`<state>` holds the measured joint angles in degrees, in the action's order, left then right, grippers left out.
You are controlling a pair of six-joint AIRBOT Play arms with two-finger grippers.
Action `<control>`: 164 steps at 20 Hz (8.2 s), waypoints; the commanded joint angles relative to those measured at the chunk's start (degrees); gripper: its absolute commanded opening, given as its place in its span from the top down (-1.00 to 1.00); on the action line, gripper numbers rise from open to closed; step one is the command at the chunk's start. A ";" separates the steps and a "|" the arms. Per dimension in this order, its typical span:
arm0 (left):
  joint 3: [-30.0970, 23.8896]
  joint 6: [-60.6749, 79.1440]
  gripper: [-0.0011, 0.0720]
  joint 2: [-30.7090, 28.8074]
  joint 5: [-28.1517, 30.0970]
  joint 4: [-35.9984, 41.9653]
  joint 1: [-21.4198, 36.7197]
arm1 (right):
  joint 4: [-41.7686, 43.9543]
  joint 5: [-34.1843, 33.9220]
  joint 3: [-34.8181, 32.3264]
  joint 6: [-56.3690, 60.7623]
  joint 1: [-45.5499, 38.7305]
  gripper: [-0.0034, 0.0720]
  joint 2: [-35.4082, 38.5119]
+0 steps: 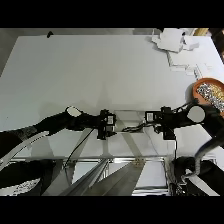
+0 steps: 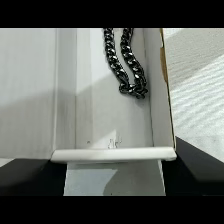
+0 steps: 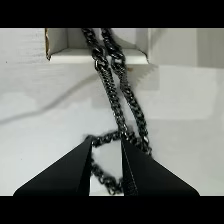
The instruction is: Fold the box and place the chain.
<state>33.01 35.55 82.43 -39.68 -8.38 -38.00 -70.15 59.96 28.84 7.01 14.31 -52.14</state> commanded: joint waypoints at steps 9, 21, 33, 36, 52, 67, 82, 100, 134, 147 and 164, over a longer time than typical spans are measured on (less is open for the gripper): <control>0.04 0.00 0.22 -0.02 0.02 -0.02 0.04 | 1.57 -10.25 -0.87 -7.56 -0.63 0.43 -9.97; 0.04 0.00 0.22 -0.02 0.00 -0.02 0.04 | -0.11 1.55 -0.87 -6.84 -0.57 0.86 5.75; 0.04 0.00 0.22 -0.02 0.00 -0.02 0.04 | 47.25 -5.07 -0.90 -16.55 4.31 0.86 15.32; 0.04 0.00 0.22 -0.02 0.02 -0.02 0.04 | 44.96 -13.46 -0.90 -16.55 11.91 0.86 9.53; 0.04 0.00 0.22 -0.02 0.00 -0.02 0.04 | -5.90 -7.78 -0.87 13.25 12.15 0.24 17.92; 0.04 0.02 0.22 -0.02 0.02 -0.02 0.04 | 13.64 -7.19 -2.91 -13.64 -1.68 0.33 -5.95; 0.02 0.02 0.22 -0.02 0.02 -0.02 0.04 | 9.77 -1.49 -2.89 -1.92 -1.68 0.86 7.15; 0.04 0.02 0.22 -0.02 0.02 -0.02 0.04 | 50.10 -16.24 -2.91 -15.23 16.31 0.86 8.31; 0.04 0.00 0.22 -0.02 0.02 -0.02 0.04 | -3.67 -9.60 -2.91 11.96 -4.76 0.44 7.17; 0.04 0.02 0.22 -0.02 0.02 -0.02 0.04 | 13.18 -10.27 -2.91 -12.26 -5.16 0.43 -0.09; 0.04 0.02 0.22 -0.02 0.02 -0.02 0.04 | 13.66 -8.57 -2.97 -13.90 -5.14 0.43 -5.42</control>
<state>33.01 35.55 82.43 -39.68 -8.38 -38.00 -56.73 50.48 25.89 -6.50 9.19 -55.83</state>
